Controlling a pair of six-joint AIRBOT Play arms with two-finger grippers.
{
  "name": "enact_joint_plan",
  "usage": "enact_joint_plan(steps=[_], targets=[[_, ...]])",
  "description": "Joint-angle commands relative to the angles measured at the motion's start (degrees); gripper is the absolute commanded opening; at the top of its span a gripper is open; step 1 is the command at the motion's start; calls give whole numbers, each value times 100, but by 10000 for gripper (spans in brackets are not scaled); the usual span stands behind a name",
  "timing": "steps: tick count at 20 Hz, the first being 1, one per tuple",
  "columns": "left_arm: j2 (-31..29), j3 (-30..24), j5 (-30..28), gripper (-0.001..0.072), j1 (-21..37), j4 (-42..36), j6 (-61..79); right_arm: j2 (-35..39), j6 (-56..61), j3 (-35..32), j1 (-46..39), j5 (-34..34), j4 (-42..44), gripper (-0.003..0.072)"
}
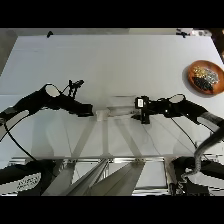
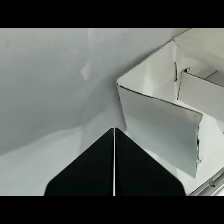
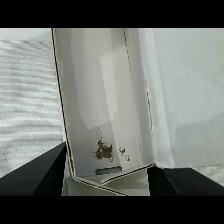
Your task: Fold the box and place the chain.
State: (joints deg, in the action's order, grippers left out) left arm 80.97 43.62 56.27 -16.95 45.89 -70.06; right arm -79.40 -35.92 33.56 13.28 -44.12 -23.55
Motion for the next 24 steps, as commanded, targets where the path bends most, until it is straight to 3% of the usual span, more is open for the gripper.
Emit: enact_joint_plan(steps=[1, 9, 15, 24], targets=[[76, -2, -271, 6, -221, -149, 66, 4, 2, 0, -2, -2, 2, 401], [74, -2, -463, 6, -326, -96, 20, 4, 2, 0, -2, -2, 2, 401], [63, -2, -94, 6, -7, 393, -92, 4, 2, 0, -2, -2, 2, 401], [74, -2, -507, 10, -319, 245, -68, 4, 2, 0, -2, -2, 2, 401]])
